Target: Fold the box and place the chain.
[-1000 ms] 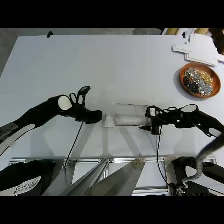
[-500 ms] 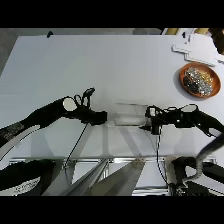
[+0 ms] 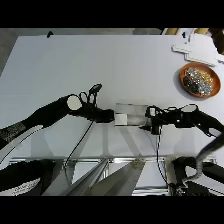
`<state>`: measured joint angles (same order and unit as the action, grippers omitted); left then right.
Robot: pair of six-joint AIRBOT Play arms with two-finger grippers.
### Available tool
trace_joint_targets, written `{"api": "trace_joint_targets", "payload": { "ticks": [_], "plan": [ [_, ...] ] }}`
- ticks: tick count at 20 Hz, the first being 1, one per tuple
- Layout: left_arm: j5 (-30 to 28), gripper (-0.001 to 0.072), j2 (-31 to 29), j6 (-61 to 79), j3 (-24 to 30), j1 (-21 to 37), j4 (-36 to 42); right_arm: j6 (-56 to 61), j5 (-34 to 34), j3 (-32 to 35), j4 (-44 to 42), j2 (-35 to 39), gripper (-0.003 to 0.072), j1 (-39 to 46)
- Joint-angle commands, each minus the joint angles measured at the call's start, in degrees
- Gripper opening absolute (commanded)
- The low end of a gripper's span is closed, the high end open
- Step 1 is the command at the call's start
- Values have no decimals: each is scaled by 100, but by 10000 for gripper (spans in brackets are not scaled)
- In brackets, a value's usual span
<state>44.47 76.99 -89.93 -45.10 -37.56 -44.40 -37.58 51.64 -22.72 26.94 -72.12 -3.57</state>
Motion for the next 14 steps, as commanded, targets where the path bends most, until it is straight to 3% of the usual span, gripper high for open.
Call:
{"api": "trace_joint_targets", "payload": {
  "ticks": [1,12,14],
  "plan": [
    [-7,234,-4,-2,-61,-37,0,0,0,0,0,4,458,-4],
    [245,235,-17,-7,-74,188,-321,0,0,0,0,2,458,-4],
    [245,296,-61,-4,-87,181,-328,0,0,0,0,4,458,-4]
  ]
}}
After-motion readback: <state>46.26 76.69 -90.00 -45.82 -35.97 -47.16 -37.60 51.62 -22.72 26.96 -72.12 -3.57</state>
